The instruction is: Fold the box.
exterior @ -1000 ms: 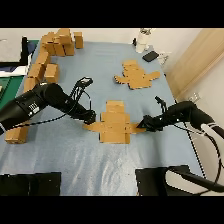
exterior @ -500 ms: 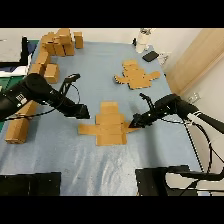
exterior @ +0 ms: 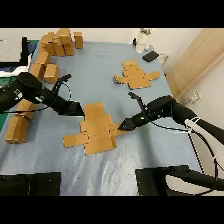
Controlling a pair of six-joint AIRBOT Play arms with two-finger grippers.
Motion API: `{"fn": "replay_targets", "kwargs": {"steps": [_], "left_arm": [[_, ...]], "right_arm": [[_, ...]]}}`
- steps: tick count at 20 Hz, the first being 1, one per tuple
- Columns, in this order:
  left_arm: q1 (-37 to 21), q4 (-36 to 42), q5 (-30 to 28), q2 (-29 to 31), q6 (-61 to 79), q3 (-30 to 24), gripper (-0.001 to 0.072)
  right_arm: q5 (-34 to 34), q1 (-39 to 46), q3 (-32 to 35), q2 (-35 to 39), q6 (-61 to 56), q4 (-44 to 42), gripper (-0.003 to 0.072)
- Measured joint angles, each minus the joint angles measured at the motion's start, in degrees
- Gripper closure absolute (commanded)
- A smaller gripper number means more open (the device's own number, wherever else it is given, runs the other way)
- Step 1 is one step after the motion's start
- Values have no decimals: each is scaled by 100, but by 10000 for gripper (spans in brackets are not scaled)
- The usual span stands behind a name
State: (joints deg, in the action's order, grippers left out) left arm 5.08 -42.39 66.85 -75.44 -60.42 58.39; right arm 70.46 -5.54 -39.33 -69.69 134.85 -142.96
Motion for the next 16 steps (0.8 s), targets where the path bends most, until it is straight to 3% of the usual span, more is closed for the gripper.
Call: {"fn": "replay_targets", "kwargs": {"steps": [8, 13, 16], "left_arm": [[-114, 129, -450, -1051, 247, 0, 10], [-35, 1056, -439, -1475, 970, 0, 12], [-37, 1453, -254, -1554, 1362, 0, 59]], "right_arm": [[-48, -208, 94, 76, 105, -142, 685], [-57, -227, 96, 81, 109, -162, 685], [-79, -234, 96, 81, 111, -164, 685]]}}
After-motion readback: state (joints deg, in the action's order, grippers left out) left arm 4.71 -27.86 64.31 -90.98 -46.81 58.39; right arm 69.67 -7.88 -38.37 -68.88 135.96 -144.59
